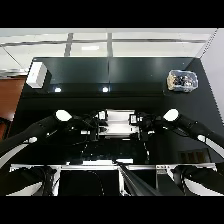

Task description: Fold the box and place the chain.

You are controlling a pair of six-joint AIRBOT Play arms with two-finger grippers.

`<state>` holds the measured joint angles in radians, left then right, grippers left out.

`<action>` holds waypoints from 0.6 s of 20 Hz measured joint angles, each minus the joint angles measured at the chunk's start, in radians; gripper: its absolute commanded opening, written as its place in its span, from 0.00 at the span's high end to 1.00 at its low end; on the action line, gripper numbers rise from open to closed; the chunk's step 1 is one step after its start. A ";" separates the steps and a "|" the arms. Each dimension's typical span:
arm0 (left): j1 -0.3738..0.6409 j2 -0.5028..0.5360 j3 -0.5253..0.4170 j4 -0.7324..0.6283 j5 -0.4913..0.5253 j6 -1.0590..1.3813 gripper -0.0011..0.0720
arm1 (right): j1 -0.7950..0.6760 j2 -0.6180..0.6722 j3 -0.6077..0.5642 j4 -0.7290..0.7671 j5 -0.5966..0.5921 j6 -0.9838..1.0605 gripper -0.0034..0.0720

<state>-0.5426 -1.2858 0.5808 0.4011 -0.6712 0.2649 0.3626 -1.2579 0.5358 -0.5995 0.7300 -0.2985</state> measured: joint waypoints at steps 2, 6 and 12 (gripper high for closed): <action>-0.003 -0.002 0.002 -0.002 0.002 -0.003 0.48 | 0.000 0.000 0.000 0.000 0.000 0.000 0.66; -0.010 -0.003 0.002 0.009 0.009 -0.009 0.86 | 0.000 0.000 0.000 0.000 -0.001 0.000 0.66; -0.001 0.016 0.013 0.077 -0.005 -0.078 0.95 | 0.000 0.000 0.000 0.000 -0.001 -0.001 0.66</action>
